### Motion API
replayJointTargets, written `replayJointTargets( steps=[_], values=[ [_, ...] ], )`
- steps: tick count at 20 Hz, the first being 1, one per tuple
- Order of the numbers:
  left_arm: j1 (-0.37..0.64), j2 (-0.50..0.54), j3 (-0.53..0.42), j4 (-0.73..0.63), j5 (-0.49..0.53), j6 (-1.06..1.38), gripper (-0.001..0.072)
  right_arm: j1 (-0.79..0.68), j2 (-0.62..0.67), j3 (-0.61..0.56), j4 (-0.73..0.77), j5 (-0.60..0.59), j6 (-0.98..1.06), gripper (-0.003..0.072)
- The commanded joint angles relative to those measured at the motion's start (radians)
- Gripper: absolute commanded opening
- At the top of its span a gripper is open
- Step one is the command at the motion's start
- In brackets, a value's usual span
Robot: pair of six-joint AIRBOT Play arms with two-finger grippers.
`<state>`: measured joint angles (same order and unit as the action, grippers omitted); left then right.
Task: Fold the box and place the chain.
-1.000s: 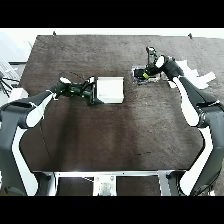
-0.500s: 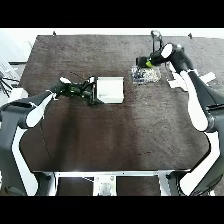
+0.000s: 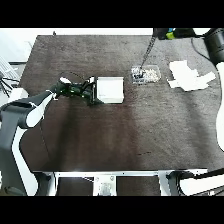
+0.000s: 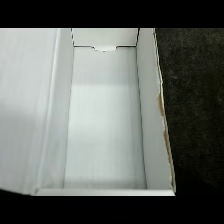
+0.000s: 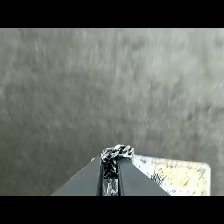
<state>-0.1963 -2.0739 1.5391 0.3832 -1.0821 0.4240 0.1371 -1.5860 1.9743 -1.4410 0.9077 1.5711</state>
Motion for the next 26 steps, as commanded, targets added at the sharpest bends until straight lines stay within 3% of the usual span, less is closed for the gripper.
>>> replayJointTargets(
  steps=[1,6,19,26],
  values=[
    [0.0,0.0,0.0,0.0,0.0,0.0,0.035,0.011,0.078,0.001,-0.011,-0.01,-0.021,0.0007],
    [0.0,0.0,0.0,0.0,0.0,0.0,0.035,0.068,0.129,0.001,-0.011,0.017,-0.04,0.0008],
    [0.0,0.0,0.0,0.0,0.0,0.0,0.0349,0.26,0.151,0.0,-0.011,0.28,-0.066,0.0007],
    [0.0,0.0,0.0,0.0,0.0,0.0,0.035,0.327,0.151,-0.078,-0.009,0.287,-0.064,0.0007]
  ],
)
